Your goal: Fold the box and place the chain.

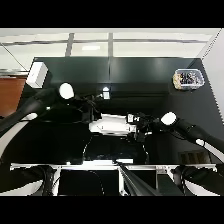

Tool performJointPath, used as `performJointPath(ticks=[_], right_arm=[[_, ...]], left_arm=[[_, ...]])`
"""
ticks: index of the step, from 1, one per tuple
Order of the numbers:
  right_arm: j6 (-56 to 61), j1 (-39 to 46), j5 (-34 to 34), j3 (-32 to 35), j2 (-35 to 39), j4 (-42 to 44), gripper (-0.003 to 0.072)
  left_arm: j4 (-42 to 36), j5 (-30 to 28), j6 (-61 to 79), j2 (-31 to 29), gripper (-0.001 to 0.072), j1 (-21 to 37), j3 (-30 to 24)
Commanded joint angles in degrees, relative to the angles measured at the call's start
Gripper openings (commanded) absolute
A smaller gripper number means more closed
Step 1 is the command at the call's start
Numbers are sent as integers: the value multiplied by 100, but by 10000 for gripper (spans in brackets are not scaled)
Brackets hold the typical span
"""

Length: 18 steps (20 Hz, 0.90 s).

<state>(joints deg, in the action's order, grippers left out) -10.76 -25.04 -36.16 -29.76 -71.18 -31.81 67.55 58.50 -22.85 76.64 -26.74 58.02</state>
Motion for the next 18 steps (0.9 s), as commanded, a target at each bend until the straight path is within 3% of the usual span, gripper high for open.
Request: performJointPath(ticks=[1,2,3,4,5,7,10,12,15,18], right_arm=[[4,4,0,0,0,4,434],[4,4,0,0,0,4,434],[4,4,0,0,0,4,434],[4,4,0,0,0,4,433],[4,4,0,0,0,4,434],[4,4,0,0,0,4,434],[4,4,0,0,0,4,434],[4,4,0,0,0,4,434],[4,4,0,0,0,4,434],[7,4,0,0,2,4,434]], left_arm=[[282,949,-1067,-643,628,350,31],[236,1563,-1399,-756,586,466,31],[199,2236,-1692,-791,412,566,24],[107,2754,-1947,-774,72,632,-11],[-280,2970,-2013,-769,26,671,-138],[-1759,2726,-1912,-754,25,686,-560],[-4559,1384,-922,-669,25,686,-1379],[-5707,332,33,-568,25,686,-1665],[-5512,-1176,396,-293,25,595,-1547],[-3646,-1172,-201,229,25,319,-990]])
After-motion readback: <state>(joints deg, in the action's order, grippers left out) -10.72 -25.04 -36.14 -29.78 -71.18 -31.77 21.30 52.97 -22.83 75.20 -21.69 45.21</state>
